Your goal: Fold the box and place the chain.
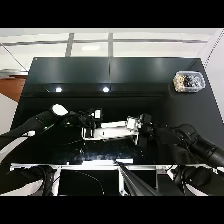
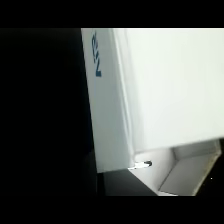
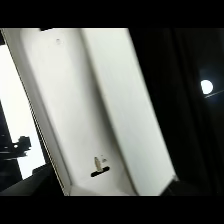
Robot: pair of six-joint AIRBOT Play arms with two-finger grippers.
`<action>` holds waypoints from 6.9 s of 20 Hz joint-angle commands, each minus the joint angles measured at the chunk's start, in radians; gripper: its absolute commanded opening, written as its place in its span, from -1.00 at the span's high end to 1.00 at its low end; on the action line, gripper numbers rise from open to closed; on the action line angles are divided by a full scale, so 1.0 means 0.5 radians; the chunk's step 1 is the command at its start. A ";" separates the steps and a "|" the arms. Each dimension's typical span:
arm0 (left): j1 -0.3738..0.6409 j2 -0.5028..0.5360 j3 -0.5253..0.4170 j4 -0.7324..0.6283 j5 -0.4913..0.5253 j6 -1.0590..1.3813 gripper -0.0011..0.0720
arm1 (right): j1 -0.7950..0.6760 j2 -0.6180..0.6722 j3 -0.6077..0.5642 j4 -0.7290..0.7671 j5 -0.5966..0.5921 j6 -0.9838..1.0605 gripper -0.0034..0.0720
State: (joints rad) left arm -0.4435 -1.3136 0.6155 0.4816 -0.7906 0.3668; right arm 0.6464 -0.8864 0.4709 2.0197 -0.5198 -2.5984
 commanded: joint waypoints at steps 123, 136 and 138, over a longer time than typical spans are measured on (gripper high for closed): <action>-0.233 0.169 -0.159 -0.231 0.679 -1.778 0.90 | -0.246 -0.510 0.037 0.552 -0.157 -0.774 -0.04; 0.282 0.687 -0.085 0.656 -0.014 -1.772 -0.99 | -0.246 -0.510 0.037 0.552 -0.157 -0.774 -0.04; 0.264 0.681 -0.106 0.880 -0.283 -1.595 -0.99 | -0.246 -0.510 0.037 0.551 -0.157 -0.774 -0.04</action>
State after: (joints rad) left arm -0.3408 -0.9951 0.5697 0.7429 -0.7254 -0.5095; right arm 0.5236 -1.1416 0.4900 2.2951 -0.5991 -2.9856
